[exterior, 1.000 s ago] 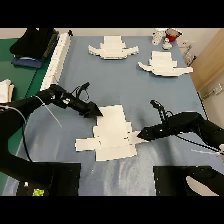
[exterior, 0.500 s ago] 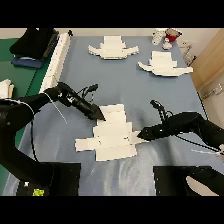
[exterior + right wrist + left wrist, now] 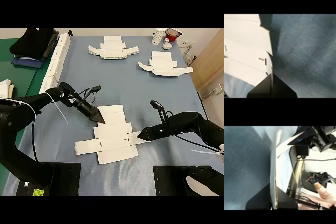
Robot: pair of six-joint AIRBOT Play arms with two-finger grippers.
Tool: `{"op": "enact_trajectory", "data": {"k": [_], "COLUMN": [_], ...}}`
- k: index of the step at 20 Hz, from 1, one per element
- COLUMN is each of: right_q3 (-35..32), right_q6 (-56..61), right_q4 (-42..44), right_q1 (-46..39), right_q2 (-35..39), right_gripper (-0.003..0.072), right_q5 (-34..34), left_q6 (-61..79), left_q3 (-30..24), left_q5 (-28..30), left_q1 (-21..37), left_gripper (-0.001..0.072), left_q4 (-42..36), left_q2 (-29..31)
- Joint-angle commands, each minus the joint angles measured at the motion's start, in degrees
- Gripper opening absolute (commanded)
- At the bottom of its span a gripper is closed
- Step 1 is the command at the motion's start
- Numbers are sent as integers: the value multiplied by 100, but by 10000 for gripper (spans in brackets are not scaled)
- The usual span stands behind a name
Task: Fold the box.
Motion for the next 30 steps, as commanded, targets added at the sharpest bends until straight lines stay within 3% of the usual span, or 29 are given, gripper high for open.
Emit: {"op": "enact_trajectory", "data": {"k": [1,2,3,4,5,10,12,16,25,27,30], "right_q3": [125,208,302,407,518,1134,1375,1681,1685,1685,1685], "right_q6": [0,2,2,0,26,2107,2610,2863,3108,3112,3115], "right_q4": [-304,-505,-748,-1088,-1495,-4214,-4721,-4688,-4688,-4688,-4686], "right_q1": [-2,-2,-9,-9,-9,-13,-13,-13,-13,-13,-13], "right_q2": [4,4,4,7,7,4,7,7,-7,-7,-7], "right_gripper": [14,15,149,437,490,490,490,490,490,490,490], "right_q5": [98,105,125,184,280,704,691,699,697,699,697], "left_q6": [516,750,946,1141,1362,2295,2529,2824,4024,4044,4041], "left_q3": [22,50,81,127,179,302,284,-50,-2389,-2688,-2793], "left_q5": [-9,28,76,79,83,424,824,1644,5438,5982,6155], "left_q1": [-74,-94,-103,-114,-136,-278,-413,-925,-2811,-3158,-3305], "left_gripper": [12,11,11,10,10,7,7,6,8,9,10], "left_q4": [-358,-468,-557,-597,-592,-466,-170,262,264,262,236], "left_q2": [2,7,20,26,42,380,693,1497,3912,4081,3989]}}
